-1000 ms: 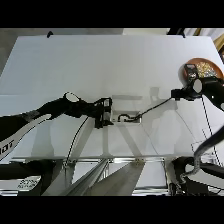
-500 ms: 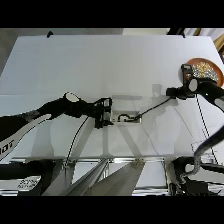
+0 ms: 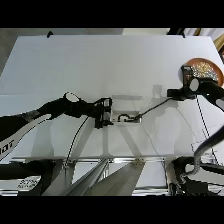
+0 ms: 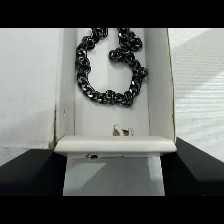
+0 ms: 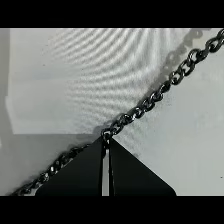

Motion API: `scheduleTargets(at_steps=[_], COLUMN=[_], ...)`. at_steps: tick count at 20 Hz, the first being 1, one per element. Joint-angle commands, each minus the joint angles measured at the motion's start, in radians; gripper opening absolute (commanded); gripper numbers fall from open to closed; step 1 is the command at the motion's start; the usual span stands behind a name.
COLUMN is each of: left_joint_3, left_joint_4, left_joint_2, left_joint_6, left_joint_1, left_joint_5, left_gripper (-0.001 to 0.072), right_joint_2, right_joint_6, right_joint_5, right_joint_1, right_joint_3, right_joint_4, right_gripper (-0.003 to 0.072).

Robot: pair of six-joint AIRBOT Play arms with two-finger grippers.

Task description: Fold the box and place the chain.

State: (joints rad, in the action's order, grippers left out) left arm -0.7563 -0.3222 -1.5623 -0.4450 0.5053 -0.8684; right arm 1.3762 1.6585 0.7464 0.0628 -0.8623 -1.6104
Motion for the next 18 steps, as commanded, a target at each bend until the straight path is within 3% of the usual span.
scheduleTargets(at_steps=[1, 5, 8, 12, 18], left_joint_3=[0.0, 0.0, 0.0, 0.0, 0.0], left_joint_4=[0.0, 0.0, 0.0, 0.0, 0.0], left_joint_2=[0.0, 0.0, 0.0, 0.0, 0.0], left_joint_6=[0.0, 0.0, 0.0, 0.0, 0.0], left_joint_1=[-0.001, -0.001, -0.001, -0.001, -0.001], left_joint_5=[0.0, 0.0, 0.0, 0.0, 0.0], left_gripper=[0.0143, 0.0143, 0.0143, 0.0143, 0.0143], right_joint_2=[-0.109, -0.297, -0.429, -0.578, -0.68], right_joint_6=[-0.02, -0.115, -0.201, -0.269, -0.276], right_joint_5=[0.062, 0.161, 0.216, 0.224, 0.192], right_joint_1=[0.0, 0.0, 0.0, -0.068, -0.214], right_joint_3=[0.0, 0.0, 0.0, 0.0, 0.0], right_joint_4=[0.0, 0.068, 0.214, 0.383, 0.488], right_gripper=[0.0011, 0.0011, 0.0011, 0.0013, 0.0013])
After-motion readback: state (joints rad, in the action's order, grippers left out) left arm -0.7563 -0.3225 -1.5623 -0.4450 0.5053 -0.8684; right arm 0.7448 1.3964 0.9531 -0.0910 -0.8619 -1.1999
